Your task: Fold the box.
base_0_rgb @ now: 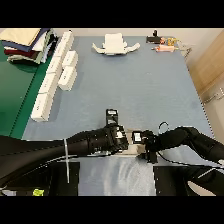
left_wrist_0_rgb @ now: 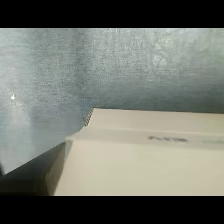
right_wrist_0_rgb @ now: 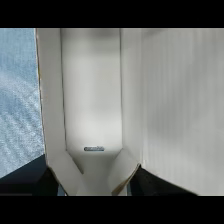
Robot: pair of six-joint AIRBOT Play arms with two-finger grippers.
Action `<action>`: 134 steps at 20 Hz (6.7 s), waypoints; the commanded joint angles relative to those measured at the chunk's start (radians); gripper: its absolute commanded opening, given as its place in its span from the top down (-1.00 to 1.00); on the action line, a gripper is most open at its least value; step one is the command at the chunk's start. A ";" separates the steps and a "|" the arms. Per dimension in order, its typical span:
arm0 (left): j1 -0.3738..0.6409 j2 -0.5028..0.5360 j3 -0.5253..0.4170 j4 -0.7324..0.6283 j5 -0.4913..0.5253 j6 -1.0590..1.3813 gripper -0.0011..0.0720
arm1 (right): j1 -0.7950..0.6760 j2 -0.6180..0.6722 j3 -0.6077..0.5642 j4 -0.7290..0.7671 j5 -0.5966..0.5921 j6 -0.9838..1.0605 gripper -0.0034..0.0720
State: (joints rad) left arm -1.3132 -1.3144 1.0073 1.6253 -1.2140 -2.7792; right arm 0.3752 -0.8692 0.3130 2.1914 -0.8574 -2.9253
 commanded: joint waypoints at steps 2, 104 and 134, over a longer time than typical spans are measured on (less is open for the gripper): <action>0.000 0.120 0.011 0.007 -0.150 0.008 -0.52 | 0.000 0.000 0.000 0.000 0.000 0.000 -0.48; 0.391 0.411 -0.710 -0.930 0.797 2.536 -0.88 | 0.000 0.000 0.000 0.000 0.000 0.000 -0.48; 0.333 0.364 -0.709 -1.047 0.824 2.679 -0.88 | 0.000 0.000 0.000 0.000 0.000 0.000 -0.48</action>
State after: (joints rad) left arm -0.9680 -0.9424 0.2955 0.5823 -0.3935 -0.1009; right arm 0.3752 -0.8692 0.3130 2.1914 -0.8574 -2.9261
